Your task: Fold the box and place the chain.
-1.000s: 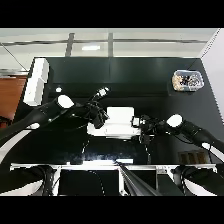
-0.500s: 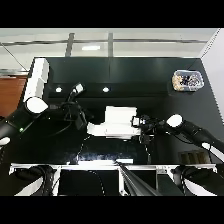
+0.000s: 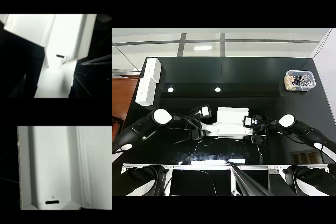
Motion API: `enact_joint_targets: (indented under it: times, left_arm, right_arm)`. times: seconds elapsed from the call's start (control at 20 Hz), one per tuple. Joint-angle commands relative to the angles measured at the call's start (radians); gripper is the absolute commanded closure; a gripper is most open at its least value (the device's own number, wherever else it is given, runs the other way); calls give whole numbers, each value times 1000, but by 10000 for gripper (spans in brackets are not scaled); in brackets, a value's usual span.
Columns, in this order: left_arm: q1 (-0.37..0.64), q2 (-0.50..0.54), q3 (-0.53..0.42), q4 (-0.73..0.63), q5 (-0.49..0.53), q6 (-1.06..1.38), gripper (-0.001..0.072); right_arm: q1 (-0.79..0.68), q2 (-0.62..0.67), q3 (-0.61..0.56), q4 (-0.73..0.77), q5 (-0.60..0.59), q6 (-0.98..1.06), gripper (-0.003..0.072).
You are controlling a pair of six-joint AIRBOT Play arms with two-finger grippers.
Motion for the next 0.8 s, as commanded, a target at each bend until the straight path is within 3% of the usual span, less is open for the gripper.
enact_joint_targets:
  times: [0.0, 0.15, 0.25, 0.35, 0.4, 0.55, 0.65, 0.75]
  left_arm:
    - [-47, -37, 2, 17, 31, 27, -6]
    - [-87, -69, 3, 2, 34, 27, 15]
    - [-111, -72, 3, -21, 74, 27, 89]
    - [-119, -72, 3, -28, 76, 28, 113]
    - [-119, -72, 3, -28, 74, 27, 212]
    - [-119, -72, 3, -43, 75, 27, 383]
    - [-119, -72, 3, -55, 76, 27, 432]
    - [-118, -73, 3, -72, 80, 26, 432]
  right_arm:
    - [0, 0, 1, 0, 0, 0, 492]
    - [0, 0, 1, 0, 0, 0, 492]
    - [0, 0, 1, 0, 0, 0, 492]
    - [0, 0, 1, 0, 0, 0, 492]
    - [0, 0, 1, 0, 0, 1, 492]
    - [0, 0, 1, 0, 0, 1, 492]
    - [0, 0, 1, 0, -1, 1, 492]
    - [0, 0, 1, 0, -1, 1, 492]
